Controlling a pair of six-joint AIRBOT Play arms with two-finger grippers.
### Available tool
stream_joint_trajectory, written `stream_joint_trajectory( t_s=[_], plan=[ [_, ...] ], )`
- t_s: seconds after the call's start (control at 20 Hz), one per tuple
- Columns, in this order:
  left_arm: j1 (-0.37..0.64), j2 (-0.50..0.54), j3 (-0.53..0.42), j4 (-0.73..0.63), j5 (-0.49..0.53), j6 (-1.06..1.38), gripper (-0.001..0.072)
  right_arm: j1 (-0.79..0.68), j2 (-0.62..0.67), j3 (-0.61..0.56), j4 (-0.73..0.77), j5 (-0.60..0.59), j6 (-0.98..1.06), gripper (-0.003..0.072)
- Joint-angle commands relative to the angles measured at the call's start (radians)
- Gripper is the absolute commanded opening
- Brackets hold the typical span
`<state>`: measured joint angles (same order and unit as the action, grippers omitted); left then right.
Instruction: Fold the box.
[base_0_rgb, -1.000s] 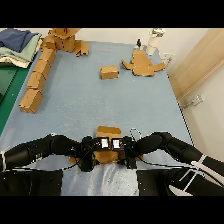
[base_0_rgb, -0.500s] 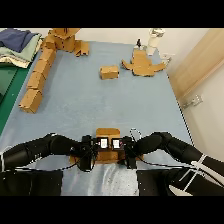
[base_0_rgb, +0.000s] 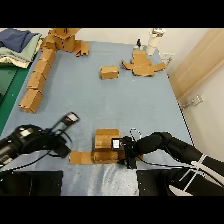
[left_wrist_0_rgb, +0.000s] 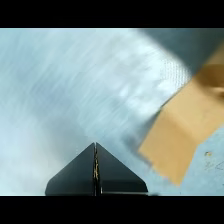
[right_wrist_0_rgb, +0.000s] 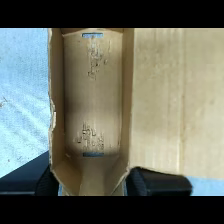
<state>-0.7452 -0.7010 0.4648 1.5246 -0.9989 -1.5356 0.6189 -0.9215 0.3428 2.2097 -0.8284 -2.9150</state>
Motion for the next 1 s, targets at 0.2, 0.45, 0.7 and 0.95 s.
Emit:
stream_joint_trajectory(
  t_s=[0.2,0.45,0.7,0.95],
  plan=[
    [0.213,0.077,-0.098,-0.470,-0.164,-0.232,0.0013,0.000,0.000,0.001,0.000,0.000,0.000,0.0443],
    [0.193,0.064,-0.185,-0.681,0.014,-0.226,0.0013,0.000,0.000,0.001,0.000,0.000,0.000,0.0443],
    [0.184,0.020,-0.241,-0.689,0.136,-0.227,0.0013,0.000,0.000,0.001,0.000,0.000,0.000,0.0443],
    [0.183,0.014,-0.273,-0.785,0.225,-0.150,0.0013,0.000,0.000,0.001,0.000,0.000,0.000,0.0442]
  ],
)
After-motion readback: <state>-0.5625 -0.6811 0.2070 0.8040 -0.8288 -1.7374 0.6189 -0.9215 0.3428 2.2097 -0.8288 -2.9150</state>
